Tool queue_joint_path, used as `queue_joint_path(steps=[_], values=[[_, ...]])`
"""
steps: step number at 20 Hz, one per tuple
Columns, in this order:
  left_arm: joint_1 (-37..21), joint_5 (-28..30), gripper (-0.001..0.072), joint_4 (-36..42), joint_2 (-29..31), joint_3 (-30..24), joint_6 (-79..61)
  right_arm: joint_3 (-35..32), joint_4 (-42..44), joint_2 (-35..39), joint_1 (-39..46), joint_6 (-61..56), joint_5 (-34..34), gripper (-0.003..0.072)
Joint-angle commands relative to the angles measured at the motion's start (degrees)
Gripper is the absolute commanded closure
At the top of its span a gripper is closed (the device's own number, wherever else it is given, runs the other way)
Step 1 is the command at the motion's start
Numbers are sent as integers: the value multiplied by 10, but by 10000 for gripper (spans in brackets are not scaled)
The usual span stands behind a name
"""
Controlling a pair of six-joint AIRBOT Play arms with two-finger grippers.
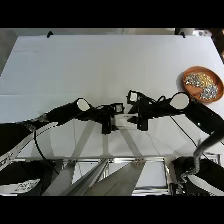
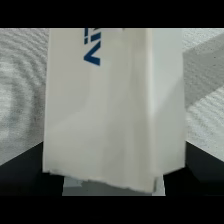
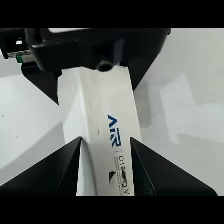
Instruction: Fold the box and place the chain.
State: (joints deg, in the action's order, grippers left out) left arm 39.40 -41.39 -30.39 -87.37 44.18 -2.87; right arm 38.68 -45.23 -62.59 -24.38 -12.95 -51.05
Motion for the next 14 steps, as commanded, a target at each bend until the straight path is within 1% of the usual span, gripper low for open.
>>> queue_joint_path(steps=[1, 4, 7, 10, 14], values=[[0, 0, 337, -1, 0, 0, -1, 0, -1, 0, -1, 8, 10, 353], [0, 0, 337, -1, 0, 0, -1, 0, -2, 0, -1, 10, 10, 353], [0, 0, 337, 0, 0, 0, -1, -2, -23, 0, -1, 10, 24, 353], [0, 0, 337, -1, 0, 0, -1, -2, -26, 0, -2, 9, 19, 353], [0, 0, 337, -1, 0, 0, -1, -12, -28, 1, -27, 10, 25, 353]])
